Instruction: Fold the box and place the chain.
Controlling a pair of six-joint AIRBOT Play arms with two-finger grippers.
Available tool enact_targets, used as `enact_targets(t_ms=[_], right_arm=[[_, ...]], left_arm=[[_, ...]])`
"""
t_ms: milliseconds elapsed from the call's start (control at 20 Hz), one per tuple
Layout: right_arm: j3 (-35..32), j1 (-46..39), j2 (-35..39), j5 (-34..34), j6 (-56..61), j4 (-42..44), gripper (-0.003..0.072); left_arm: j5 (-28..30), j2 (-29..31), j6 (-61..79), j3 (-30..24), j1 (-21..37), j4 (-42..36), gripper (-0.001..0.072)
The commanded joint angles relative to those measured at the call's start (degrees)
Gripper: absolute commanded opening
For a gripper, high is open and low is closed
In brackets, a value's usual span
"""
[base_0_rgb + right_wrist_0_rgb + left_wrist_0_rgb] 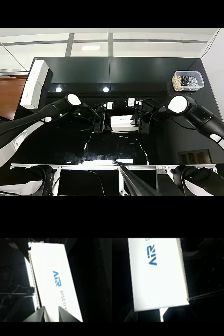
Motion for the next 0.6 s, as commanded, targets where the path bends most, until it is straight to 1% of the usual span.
enact_targets(t_ms=[0,200,550], right_arm=[[0.02,0.04,-0.02,-0.17,-0.02,0.22,0.0212],[0.02,0.04,0.11,-0.13,-0.02,1.46,0.0212],[0.00,0.02,0.46,1.01,1.90,1.22,0.0211]], left_arm=[[0.02,0.00,0.00,0.04,-0.02,0.00,0.0489],[0.02,0.00,0.00,0.04,-0.02,0.00,0.0490],[0.00,0.00,0.00,0.04,-0.02,0.00,0.0489]])
